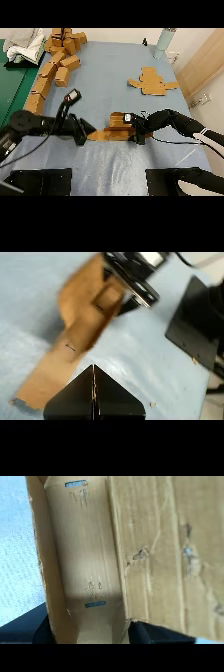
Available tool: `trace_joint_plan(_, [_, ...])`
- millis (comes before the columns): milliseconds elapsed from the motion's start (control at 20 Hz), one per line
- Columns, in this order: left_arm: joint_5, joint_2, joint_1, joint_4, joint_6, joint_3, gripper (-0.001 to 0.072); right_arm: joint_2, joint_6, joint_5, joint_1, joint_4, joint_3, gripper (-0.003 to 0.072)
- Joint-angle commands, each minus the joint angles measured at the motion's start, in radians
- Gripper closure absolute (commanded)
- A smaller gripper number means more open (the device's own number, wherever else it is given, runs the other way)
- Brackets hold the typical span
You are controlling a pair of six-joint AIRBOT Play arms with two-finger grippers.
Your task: Fold the box.
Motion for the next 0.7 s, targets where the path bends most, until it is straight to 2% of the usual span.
trace_joint_plan(0, [-0.003,0.102,-0.082,0.138,0.102,-0.048,0.0482,0.0,0.0,0.0,0.001,0.0,0.0,0.0175])
trace_joint_plan(50, [0.019,0.096,-0.103,0.157,0.103,-0.049,0.0164,0.0,0.0,0.0,0.0,0.0,0.0,0.0175])
trace_joint_plan(100, [0.047,0.084,-0.122,0.171,0.108,-0.049,0.0094,0.0,0.0,0.0,0.001,0.0,0.0,0.0175])
trace_joint_plan(350, [0.151,-0.069,-0.133,0.15,0.357,-0.049,0.0093,0.0,0.0,0.0,0.001,0.0,0.0,0.0176])
trace_joint_plan(450, [0.195,-0.161,-0.133,0.056,0.448,-0.048,0.0092,0.0,0.0,0.0,0.0,0.0,0.0,0.0176])
trace_joint_plan(500, [0.204,-0.209,-0.133,-0.009,0.518,-0.048,0.002,0.0,0.0,0.0,0.0,0.0,0.0,0.0176])
trace_joint_plan(550, [0.212,-0.25,-0.134,-0.068,0.575,-0.047,0.0005,0.0,0.0,0.0,0.0,0.0,0.0,0.0176])
trace_joint_plan(650, [0.218,-0.323,-0.139,-0.13,0.658,-0.037,0.0005,0.0,0.0,0.0,0.001,0.0,0.0,0.0176])
